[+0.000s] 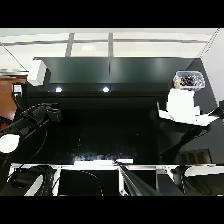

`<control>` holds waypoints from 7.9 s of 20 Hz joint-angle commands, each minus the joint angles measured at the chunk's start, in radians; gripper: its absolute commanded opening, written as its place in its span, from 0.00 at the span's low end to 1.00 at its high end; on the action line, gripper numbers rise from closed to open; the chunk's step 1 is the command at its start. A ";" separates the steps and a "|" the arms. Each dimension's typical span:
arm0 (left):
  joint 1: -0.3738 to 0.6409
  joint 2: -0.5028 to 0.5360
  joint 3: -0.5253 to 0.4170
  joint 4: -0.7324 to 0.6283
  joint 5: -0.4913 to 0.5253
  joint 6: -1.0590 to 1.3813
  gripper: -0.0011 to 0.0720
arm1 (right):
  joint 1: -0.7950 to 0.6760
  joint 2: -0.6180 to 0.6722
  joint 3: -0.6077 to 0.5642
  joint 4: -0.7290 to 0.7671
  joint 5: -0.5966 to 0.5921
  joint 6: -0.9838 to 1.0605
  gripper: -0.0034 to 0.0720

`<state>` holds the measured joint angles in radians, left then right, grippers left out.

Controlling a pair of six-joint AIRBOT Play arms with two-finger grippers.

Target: Fold the box and place the chain.

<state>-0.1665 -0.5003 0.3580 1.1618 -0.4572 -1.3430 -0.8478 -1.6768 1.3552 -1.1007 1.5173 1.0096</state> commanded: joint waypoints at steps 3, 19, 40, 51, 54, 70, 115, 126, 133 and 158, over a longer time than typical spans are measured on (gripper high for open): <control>0.000 0.000 0.000 0.000 0.000 0.000 0.05 | -0.003 0.130 -0.140 0.224 0.007 -0.107 0.07; -0.001 -0.042 -0.001 -0.205 -0.089 0.000 0.05 | 0.775 0.846 -1.012 0.776 -0.637 -0.460 0.07; -0.082 -0.927 0.291 -0.782 -0.715 0.939 0.69 | 1.077 0.850 -1.059 0.812 -0.841 -0.395 0.07; -0.082 -0.969 0.413 -0.642 -0.760 1.027 0.05 | 1.025 0.850 -1.031 0.707 -0.723 -0.384 0.07; -0.120 -0.932 0.422 -0.636 -0.750 1.054 0.05 | 0.906 0.850 -0.927 0.550 -0.552 -0.315 0.83; -0.374 -0.806 0.295 -0.559 -0.306 1.468 0.05 | 0.862 0.846 -0.729 0.298 -0.520 -0.533 0.83; -0.375 -0.838 0.315 -0.567 -0.340 1.463 0.05 | 1.341 0.734 -0.807 0.192 -0.743 -0.709 0.83; -0.375 -0.838 0.315 -0.567 -0.341 1.463 0.05 | 1.340 0.705 -0.807 0.307 -0.761 -0.825 1.00; -0.375 -0.838 0.315 -0.568 -0.340 1.463 0.05 | 1.333 0.656 -0.849 0.335 -0.736 -0.952 1.00; -0.375 -0.838 0.315 -0.568 -0.341 1.462 0.05 | 1.328 0.554 -0.950 0.594 -0.842 -1.239 1.00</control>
<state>-0.5415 -1.3376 0.6727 0.5938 -0.7975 0.1181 0.4801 -1.1202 0.4049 -0.5068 0.6762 -0.2283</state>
